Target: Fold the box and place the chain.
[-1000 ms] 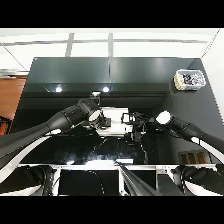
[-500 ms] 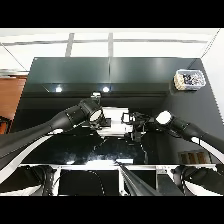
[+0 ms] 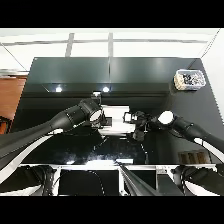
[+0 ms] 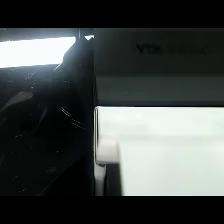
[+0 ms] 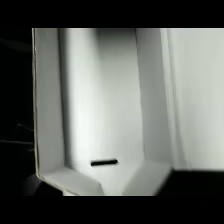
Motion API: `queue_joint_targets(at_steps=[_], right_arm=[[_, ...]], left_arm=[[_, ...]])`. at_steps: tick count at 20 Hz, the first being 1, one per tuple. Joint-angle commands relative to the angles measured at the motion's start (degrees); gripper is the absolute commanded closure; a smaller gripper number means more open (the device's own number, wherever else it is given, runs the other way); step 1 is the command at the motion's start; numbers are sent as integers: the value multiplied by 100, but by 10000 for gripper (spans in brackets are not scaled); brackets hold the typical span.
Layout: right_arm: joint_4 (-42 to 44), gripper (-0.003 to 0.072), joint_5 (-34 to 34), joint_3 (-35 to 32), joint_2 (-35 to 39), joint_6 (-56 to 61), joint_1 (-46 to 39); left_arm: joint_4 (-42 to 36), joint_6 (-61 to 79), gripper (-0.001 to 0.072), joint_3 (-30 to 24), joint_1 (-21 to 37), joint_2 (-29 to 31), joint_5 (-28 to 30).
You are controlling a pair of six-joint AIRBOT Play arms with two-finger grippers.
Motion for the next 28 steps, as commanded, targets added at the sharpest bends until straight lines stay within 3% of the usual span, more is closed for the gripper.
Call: queue_joint_targets(at_steps=[1,4,9,10,11,12,14,16,23,28], right_arm=[[-730,-23,494,9,389,420,-140],[-1169,-22,826,9,457,415,-136],[-538,-21,490,9,455,-243,-133],[-332,9,487,9,452,-448,-107],[-251,141,474,9,452,-490,-79],[-240,205,466,9,450,-490,-48],[-190,241,511,9,450,-433,-39],[-98,621,542,4,450,-258,-39],[297,622,518,4,299,339,195],[380,623,103,4,92,981,437]], left_arm=[[7,52,682,4,4,0,-37],[2,79,681,4,4,0,-44],[-107,295,680,2,-4,0,-216],[-107,293,680,4,-4,0,-208],[-109,293,680,4,-4,0,-190],[-109,293,680,4,-4,0,-188],[-109,293,680,4,-4,0,-188],[-109,293,680,4,-4,0,-190],[-168,293,680,4,-4,0,-184],[-166,293,680,2,-2,0,-118]])
